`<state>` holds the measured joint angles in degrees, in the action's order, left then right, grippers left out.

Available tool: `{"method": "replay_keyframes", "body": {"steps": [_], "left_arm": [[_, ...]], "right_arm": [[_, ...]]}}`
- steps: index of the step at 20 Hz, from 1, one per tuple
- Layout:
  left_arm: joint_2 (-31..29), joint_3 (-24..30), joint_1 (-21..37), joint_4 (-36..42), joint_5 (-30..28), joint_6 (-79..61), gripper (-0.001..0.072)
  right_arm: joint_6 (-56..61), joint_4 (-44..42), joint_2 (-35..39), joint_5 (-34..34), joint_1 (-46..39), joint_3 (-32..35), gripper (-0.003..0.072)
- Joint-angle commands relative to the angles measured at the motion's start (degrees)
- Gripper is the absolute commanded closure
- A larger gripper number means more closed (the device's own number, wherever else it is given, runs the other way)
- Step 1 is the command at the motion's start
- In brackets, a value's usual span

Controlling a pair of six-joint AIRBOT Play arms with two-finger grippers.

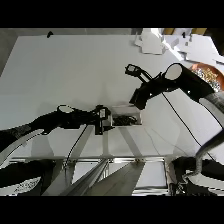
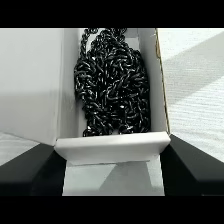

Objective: Fold the box and place the chain.

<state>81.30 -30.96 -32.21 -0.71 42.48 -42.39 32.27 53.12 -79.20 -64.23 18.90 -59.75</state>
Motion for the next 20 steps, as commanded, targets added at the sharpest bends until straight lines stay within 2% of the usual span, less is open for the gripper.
{"method": "replay_keyframes", "body": {"steps": [1, 5, 10, 12, 13, 15, 16, 20], "left_arm": [[0.00, 0.00, -0.02, 0.00, 0.00, 0.00, 0.0680], [0.00, 0.00, -0.02, 0.00, 0.00, 0.00, 0.0680], [0.00, 0.00, -0.02, 0.00, 0.00, 0.00, 0.0680], [0.00, 0.00, -0.02, 0.00, -0.02, 0.00, 0.0680], [0.00, 0.00, -0.02, 0.00, -0.02, 0.00, 0.0680], [0.00, 0.00, -0.02, 0.00, 0.00, 0.00, 0.0680], [0.00, 0.00, -0.02, 0.00, -0.02, 0.00, 0.0680], [0.00, 0.00, -0.02, 0.00, 0.00, 0.00, 0.0680]], "right_arm": [[0.37, 0.39, -0.68, -0.24, -0.26, 3.52, 0.0668], [-4.68, -1.16, 2.95, -0.07, 2.19, 8.72, 0.0668], [-12.11, -2.05, 8.35, 1.16, 5.25, 10.88, 0.0662], [-14.27, -1.42, 8.94, 2.01, 7.13, 11.32, 0.0565], [-14.64, -0.44, 8.94, 2.60, 8.41, 11.37, 0.0545], [-14.60, 1.14, 8.96, 4.50, 10.47, 11.37, 0.0408], [-14.60, 1.49, 8.96, 5.38, 11.17, 11.37, 0.0386], [-14.58, 2.99, 10.01, 4.87, 12.24, 11.37, 0.0386]]}}
